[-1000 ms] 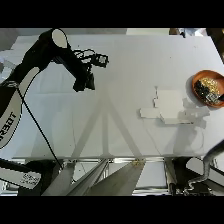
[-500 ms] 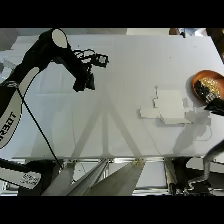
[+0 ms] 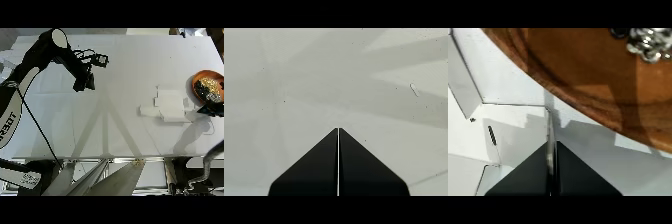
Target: Fold the box and place the chain.
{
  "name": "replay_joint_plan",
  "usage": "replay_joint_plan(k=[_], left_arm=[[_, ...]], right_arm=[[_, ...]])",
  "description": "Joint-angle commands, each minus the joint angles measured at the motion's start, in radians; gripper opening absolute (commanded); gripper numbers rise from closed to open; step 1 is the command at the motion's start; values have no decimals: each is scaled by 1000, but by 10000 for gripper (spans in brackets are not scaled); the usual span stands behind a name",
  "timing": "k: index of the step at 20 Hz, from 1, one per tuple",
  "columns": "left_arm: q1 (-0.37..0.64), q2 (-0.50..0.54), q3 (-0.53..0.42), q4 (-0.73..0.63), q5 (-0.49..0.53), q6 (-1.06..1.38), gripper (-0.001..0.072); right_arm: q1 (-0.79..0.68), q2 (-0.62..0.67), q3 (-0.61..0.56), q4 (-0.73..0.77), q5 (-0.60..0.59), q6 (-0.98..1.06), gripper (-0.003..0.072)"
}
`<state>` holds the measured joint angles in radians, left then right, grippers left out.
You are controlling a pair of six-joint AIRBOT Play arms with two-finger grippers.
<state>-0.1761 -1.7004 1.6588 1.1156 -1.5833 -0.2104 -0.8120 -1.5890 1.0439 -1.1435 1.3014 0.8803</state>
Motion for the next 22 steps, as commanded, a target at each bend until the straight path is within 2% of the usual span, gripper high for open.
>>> replay_joint_plan(k=[1, 5, 9, 16, 22], left_arm=[[0, 0, 1, 0, 0, 0, 10], [0, 0, 1, 0, 0, 0, 10], [0, 0, 1, 0, 0, 0, 10], [0, 0, 1, 0, 0, 0, 10], [0, 0, 1, 0, 0, 0, 10]], right_arm=[[2, -6, 0, 135, 51, -97, 13], [64, -3, 0, 317, 148, -206, 13], [257, -3, 0, 391, 118, -259, 12], [623, -3, 0, 602, -118, -343, 12], [787, -3, -3, 779, -316, -542, 11]])
